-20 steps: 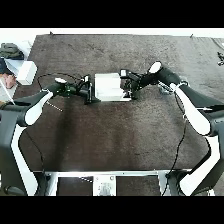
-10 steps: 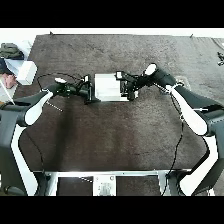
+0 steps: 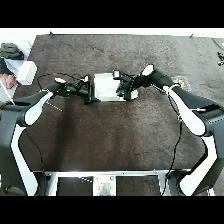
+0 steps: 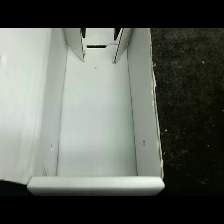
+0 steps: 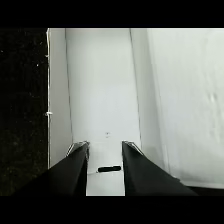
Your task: Fold the box and place the chain.
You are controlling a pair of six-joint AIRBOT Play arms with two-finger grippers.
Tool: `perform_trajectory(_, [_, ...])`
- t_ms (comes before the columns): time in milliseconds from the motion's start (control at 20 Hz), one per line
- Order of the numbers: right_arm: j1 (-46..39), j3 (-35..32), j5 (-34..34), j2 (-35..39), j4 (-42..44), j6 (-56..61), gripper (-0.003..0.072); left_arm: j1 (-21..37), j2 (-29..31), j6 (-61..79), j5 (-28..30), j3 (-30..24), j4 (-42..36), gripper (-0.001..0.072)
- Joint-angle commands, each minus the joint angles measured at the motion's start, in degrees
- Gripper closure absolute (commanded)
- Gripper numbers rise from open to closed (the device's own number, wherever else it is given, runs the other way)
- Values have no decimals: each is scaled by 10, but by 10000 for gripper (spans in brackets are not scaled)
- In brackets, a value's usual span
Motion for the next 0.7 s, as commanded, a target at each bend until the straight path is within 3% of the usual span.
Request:
perform_trajectory(0, [3, 0, -4, -5, 2, -5, 421, 0, 0, 0, 0, 0, 0, 475])
perform_trajectory(250, [3, 0, -8, -5, 2, -5, 394, 0, 0, 0, 0, 0, 0, 475])
perform_trajectory(350, [3, 0, -8, -5, 0, -10, 106, 0, 0, 0, 0, 0, 0, 475])
perform_trajectory(500, [3, 0, -9, -5, -3, -16, 108, 0, 0, 0, 0, 0, 0, 475])
perform_trajectory(550, [3, 0, -9, -5, -3, -16, 206, 0, 0, 0, 0, 0, 0, 475])
perform_trajectory(650, [3, 0, -8, -5, -9, -15, 330, 0, 0, 0, 0, 0, 0, 475])
